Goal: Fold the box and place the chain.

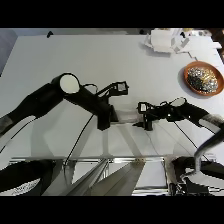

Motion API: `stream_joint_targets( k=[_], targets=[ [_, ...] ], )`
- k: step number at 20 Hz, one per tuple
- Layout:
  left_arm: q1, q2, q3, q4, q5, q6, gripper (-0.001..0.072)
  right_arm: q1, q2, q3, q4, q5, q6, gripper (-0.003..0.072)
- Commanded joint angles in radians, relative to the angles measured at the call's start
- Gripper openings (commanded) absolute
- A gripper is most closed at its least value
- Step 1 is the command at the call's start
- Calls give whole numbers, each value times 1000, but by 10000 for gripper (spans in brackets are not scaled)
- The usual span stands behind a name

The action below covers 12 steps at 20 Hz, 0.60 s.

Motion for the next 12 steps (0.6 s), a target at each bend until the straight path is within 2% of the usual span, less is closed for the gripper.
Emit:
stream_joint_targets(
  k=[1,3,5,7,12],
  targets=[
    [-25,-82,0,-64,355,-130,6,0,0,0,0,1,0,361],
    [-15,-122,0,-59,539,-252,5,0,0,0,0,1,0,361],
    [-8,-158,0,-59,640,-343,5,0,0,0,0,1,0,361],
    [-5,-193,0,-58,673,-396,5,0,0,0,0,1,0,361],
    [-7,-275,0,-58,636,-416,5,0,0,0,0,1,0,361]
  ],
)
